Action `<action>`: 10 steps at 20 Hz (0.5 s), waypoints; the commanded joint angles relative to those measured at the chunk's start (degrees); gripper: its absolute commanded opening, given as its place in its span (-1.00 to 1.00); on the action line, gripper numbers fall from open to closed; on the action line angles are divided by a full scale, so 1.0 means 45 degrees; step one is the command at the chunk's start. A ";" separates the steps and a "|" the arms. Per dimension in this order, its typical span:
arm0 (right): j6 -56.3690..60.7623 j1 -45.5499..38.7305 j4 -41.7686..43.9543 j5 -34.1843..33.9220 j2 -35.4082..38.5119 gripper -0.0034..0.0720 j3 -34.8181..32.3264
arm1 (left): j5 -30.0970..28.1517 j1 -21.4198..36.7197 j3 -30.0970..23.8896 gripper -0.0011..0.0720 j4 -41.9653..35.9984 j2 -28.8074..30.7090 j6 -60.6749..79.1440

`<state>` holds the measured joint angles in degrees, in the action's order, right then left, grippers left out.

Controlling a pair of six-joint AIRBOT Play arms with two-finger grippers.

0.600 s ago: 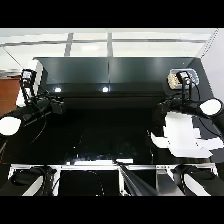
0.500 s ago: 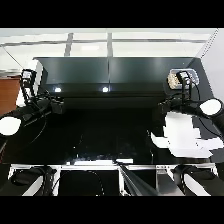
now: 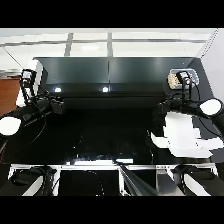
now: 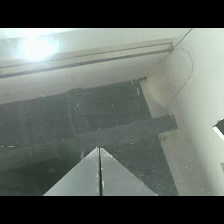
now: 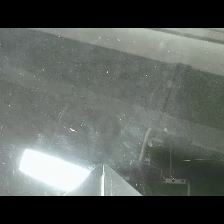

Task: Fold the box and place the chain.

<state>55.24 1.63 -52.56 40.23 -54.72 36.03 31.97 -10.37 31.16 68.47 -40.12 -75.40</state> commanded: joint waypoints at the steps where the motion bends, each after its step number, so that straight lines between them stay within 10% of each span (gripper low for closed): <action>1: 0.0058 0.0005 0.0413 -0.0097 0.0000 -0.88 -0.0005 | -0.0005 -0.0005 -0.0005 -0.91 0.0005 0.0010 0.0000; 4: 0.0058 0.0010 0.1593 -0.2220 -0.0005 -0.86 -0.0005 | 0.0000 -0.0005 -0.0005 -0.91 0.0005 0.0010 0.0000; 5: 0.0053 0.0005 0.1627 -0.3249 -0.0005 -0.24 -0.0005 | -0.0005 -0.0005 -0.0005 -0.91 0.0005 0.0010 0.0000; 6: 0.0058 0.0000 0.1632 -0.4080 -0.0005 1.00 0.0000 | 0.0000 -0.0005 -0.0005 -0.91 0.0005 0.0010 0.0000; 10: 0.0471 -0.1656 -0.1943 -0.4843 -0.0010 1.00 0.1200 | 0.0000 -0.0005 -0.0005 -0.91 0.0005 0.0010 0.0000</action>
<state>55.64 -1.39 -51.40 23.70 -54.72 38.57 31.97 -10.37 31.16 68.49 -40.14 -75.42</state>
